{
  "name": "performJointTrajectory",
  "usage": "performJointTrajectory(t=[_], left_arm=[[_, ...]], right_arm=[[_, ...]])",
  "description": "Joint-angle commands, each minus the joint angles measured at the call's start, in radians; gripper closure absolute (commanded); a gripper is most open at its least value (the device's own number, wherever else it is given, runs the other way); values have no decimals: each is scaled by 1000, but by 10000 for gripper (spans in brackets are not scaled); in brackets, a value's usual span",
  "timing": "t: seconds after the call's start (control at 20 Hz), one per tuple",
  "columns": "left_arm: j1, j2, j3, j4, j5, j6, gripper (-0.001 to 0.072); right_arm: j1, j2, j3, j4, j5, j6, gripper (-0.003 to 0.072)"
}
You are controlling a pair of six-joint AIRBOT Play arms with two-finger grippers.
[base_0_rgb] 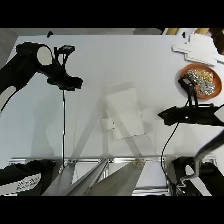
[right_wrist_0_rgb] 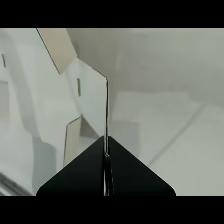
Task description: Fold the box and place the chain.
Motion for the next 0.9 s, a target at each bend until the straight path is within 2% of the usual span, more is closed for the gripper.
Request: performJointTrajectory(t=[0.0,0.15,0.35,0.4,0.5,0.55,0.65,0.7,0.85], left_arm=[[1,0,0,0,3,0,701],[1,0,0,0,21,0,701],[2,0,0,-1,102,130,699],[3,0,0,-1,109,174,667],[18,1,0,-32,93,266,297],[29,2,0,-45,77,293,264],[58,2,-1,-89,50,354,258],[76,2,-4,-155,43,407,257],[124,0,-67,-517,34,688,258]], right_arm=[[185,48,-38,-92,-131,170,674],[283,47,-55,-137,-168,239,673],[308,47,-56,-180,-179,276,673],[308,47,-56,-180,-178,276,673],[308,47,-55,-179,-175,276,673],[308,47,-55,-179,-174,277,673],[308,47,-55,-179,-174,282,672],[308,47,-55,-179,-174,282,672],[308,47,-55,-179,-174,283,672]])
